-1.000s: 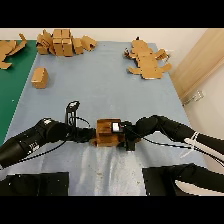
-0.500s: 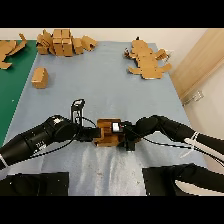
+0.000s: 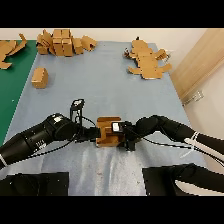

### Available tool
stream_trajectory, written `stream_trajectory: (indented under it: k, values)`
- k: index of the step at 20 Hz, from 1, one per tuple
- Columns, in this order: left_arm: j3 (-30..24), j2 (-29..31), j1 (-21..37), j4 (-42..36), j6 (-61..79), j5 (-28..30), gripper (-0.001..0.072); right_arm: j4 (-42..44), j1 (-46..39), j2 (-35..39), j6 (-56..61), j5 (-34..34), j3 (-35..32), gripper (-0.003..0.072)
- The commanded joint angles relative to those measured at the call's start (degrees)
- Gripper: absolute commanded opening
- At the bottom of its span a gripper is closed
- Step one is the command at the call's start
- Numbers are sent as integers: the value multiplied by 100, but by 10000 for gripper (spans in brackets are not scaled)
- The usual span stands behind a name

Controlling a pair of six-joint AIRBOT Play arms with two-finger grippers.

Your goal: Fold the box.

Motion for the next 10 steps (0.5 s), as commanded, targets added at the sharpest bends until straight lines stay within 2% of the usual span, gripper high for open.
stream_trajectory:
  k: [1,3,7,10]
  values:
    - [11,-4,-4,0,-13,-61,425,2,4,0,0,-11,0,518]
    - [26,-2,-2,0,-11,-114,425,2,4,0,0,-11,0,518]
    - [221,-2,-2,240,-11,-667,425,2,2,0,0,-11,0,518]
    - [369,-2,-2,304,-11,-645,425,2,2,0,0,-13,0,518]
